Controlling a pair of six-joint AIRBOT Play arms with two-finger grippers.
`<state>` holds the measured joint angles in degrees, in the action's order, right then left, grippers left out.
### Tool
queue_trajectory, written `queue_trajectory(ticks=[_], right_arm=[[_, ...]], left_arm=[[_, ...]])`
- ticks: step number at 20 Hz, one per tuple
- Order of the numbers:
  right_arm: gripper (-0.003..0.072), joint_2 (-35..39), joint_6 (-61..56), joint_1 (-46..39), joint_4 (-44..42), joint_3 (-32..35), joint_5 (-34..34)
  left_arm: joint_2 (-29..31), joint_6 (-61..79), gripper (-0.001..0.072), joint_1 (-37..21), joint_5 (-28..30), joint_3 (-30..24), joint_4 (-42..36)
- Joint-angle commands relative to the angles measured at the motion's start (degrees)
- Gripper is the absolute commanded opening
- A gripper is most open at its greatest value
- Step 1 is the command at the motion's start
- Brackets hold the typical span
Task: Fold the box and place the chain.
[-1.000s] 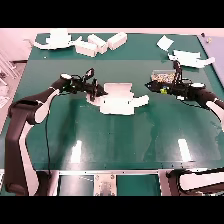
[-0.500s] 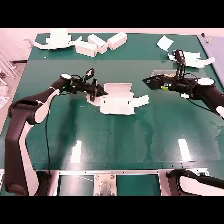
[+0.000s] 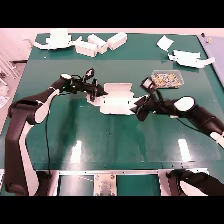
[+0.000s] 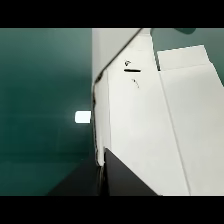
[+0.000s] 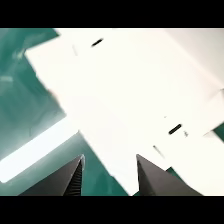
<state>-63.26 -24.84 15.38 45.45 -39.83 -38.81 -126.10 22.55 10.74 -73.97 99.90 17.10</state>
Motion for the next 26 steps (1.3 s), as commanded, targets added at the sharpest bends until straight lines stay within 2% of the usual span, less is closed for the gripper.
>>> queue_trajectory(ticks=[1, 3, 5, 7, 11, 18, 26], right_arm=[[0.0371, 0.61, -0.22, 5.4, 10.25, 3.72, 4.33], [0.0381, 0.61, -0.2, 7.3, 13.29, 5.49, 6.62], [0.0497, 0.61, -0.17, 7.82, 13.77, 7.1, 9.31], [0.0522, 0.57, -0.17, 7.78, 13.73, 8.15, 12.96], [0.0524, -0.74, -0.17, 7.78, 13.51, 8.28, 19.19], [0.0536, -4.35, -0.17, 11.21, 11.54, 8.28, 24.35], [0.0536, -7.34, -0.17, 11.28, 10.05, 8.09, 30.93]], left_arm=[[-0.04, 0.0, 0.0021, 0.02, -0.02, -0.02, 0.04], [-0.04, 0.0, 0.0021, 0.02, -0.02, -0.02, 0.04], [-0.02, 0.0, 0.0021, 0.02, -0.02, -0.02, 0.04], [-0.02, 0.0, 0.0021, 0.02, -0.02, -0.02, 0.04], [-0.04, 0.0, 0.0021, 0.02, 0.0, -0.02, 0.04], [-0.04, 0.0, 0.0021, 0.02, 0.0, -0.02, 0.04], [-0.04, 0.0, 0.0021, 0.02, -0.02, -0.02, 0.04]])
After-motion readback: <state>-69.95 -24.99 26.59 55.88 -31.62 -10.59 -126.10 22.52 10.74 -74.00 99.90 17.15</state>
